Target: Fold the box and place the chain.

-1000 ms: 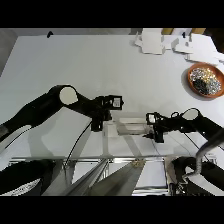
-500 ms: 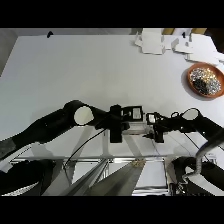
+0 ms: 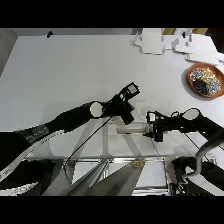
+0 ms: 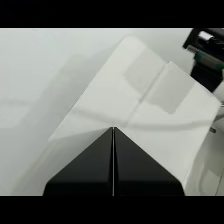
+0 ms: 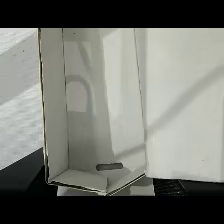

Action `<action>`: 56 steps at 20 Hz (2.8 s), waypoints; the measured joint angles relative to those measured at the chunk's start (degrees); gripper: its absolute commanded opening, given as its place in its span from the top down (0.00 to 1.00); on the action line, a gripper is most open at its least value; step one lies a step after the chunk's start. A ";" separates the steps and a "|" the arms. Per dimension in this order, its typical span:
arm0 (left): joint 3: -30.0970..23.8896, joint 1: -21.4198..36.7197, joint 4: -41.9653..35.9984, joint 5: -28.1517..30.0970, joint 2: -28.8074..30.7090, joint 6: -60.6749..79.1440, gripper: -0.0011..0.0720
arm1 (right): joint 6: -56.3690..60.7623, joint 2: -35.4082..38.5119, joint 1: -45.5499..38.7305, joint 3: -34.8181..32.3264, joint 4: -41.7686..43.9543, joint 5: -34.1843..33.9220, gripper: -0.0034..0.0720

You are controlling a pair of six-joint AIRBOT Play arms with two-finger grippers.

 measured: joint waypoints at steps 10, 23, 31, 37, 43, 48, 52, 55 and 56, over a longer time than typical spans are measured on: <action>0.00 5.22 11.87 -16.61 10.73 -0.07 0.93 | -0.15 0.00 0.02 0.00 -0.50 0.28 0.34; -9.11 7.74 23.85 -31.36 10.45 9.16 0.83 | -0.15 0.00 0.02 -0.02 -0.37 0.26 0.34; -9.81 7.74 23.93 -28.00 6.56 13.18 0.47 | -0.11 0.00 0.02 -0.02 -0.33 0.26 0.34; -9.84 7.74 23.78 -25.29 7.78 14.32 0.42 | -0.11 0.00 0.02 -0.02 -0.33 0.24 0.34; -9.84 7.26 20.28 -24.50 8.41 22.82 0.42 | -0.11 0.00 0.02 -0.02 -0.33 0.26 0.34; -9.81 6.36 17.57 -24.85 8.09 27.47 0.50 | -0.11 0.00 0.02 -0.02 -0.33 0.26 0.34; -9.84 5.70 16.65 -26.62 7.45 28.44 0.55 | -0.11 0.00 0.02 -0.02 -0.33 0.26 0.34; -9.84 5.46 16.15 -26.82 7.23 28.68 0.56 | -0.11 0.00 0.02 -0.02 -0.33 0.26 0.34; -9.84 5.44 15.85 -26.73 7.21 28.81 0.56 | -0.11 0.00 0.02 -0.02 -0.33 0.26 0.34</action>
